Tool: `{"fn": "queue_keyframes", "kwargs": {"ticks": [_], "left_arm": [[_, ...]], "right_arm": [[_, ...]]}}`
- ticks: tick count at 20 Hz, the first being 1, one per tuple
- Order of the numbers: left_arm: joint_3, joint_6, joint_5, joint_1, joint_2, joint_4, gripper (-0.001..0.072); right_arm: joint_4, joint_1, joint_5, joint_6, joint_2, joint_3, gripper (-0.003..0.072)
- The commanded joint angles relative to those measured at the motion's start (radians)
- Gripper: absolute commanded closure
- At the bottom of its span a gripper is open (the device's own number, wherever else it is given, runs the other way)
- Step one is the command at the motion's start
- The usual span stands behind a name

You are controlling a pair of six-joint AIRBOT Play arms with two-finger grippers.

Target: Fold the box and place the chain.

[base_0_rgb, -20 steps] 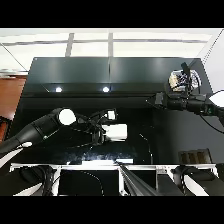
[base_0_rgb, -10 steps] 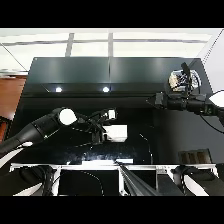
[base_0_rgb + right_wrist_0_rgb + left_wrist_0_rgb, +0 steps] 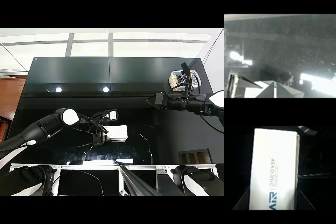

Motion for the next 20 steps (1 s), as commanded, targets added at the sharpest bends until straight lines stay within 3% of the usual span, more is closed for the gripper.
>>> {"fn": "queue_keyframes", "kwargs": {"ticks": [1, 10, 11, 12, 13, 16, 18, 20], "left_arm": [[0.001, 0.0, 0.002, -0.006, -0.008, 0.001, -0.0003], [0.001, -0.019, 0.075, -0.053, -0.104, 0.023, 0.0006], [0.004, -0.02, 0.075, -0.052, -0.101, 0.027, 0.0073], [0.015, -0.041, 0.072, -0.042, -0.095, 0.055, 0.024], [0.033, -0.095, 0.072, -0.025, -0.087, 0.095, 0.0306], [0.114, -0.262, 0.033, 0.117, -0.064, 0.254, 0.0308], [0.186, -0.334, -0.009, 0.275, -0.066, 0.338, 0.0307], [0.257, -0.341, 0.018, 0.465, -0.074, 0.353, 0.0308]], "right_arm": [[-0.008, 0.0, 0.0, 0.0, 0.001, 0.0, 0.0644], [-0.008, 0.0, -0.003, 0.0, 0.001, 0.0, 0.0645], [-0.008, 0.0, -0.003, 0.0, 0.001, 0.0, 0.0644], [-0.008, 0.0, -0.003, 0.0, 0.001, 0.0, 0.0644], [-0.007, 0.0, -0.003, 0.001, 0.001, 0.0, 0.0644], [-0.007, 0.0, -0.004, 0.001, 0.001, 0.0, 0.0644], [-0.007, 0.0, -0.004, 0.001, 0.001, 0.0, 0.0644], [-0.005, 0.0, -0.004, 0.001, 0.001, 0.0, 0.0644]]}}
